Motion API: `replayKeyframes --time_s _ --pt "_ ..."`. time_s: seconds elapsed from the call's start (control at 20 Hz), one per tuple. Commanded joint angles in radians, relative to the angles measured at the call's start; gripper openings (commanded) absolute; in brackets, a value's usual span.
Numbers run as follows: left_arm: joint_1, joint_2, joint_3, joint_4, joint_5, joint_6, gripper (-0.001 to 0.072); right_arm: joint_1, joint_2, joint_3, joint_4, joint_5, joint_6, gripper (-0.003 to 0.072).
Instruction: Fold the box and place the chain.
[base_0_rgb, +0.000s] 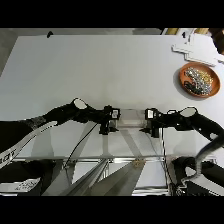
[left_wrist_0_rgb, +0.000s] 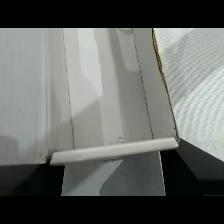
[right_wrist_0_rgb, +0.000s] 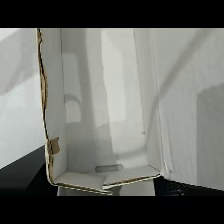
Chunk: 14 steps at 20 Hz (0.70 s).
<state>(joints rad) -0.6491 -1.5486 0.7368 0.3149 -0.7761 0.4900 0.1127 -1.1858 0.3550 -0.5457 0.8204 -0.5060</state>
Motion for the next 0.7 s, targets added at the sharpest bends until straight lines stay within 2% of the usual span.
replayKeyframes --time_s 0.0,0.55,0.6,0.65 --pt "0.000 0.000 0.000 0.000 0.002 0.000 0.0208 0.000 0.000 0.000 0.000 0.000 0.000 0.0397" --pt "0.000 0.000 0.000 0.000 0.002 0.000 0.0208 0.000 0.000 0.000 -0.001 0.005 0.000 0.0397" --pt "0.000 0.000 0.000 0.000 0.002 0.000 0.0208 0.000 0.001 0.000 -0.007 0.002 0.000 0.0418" --pt "0.000 0.000 0.000 0.000 0.002 0.000 0.0208 0.000 0.002 0.000 -0.007 0.002 0.000 0.0580"
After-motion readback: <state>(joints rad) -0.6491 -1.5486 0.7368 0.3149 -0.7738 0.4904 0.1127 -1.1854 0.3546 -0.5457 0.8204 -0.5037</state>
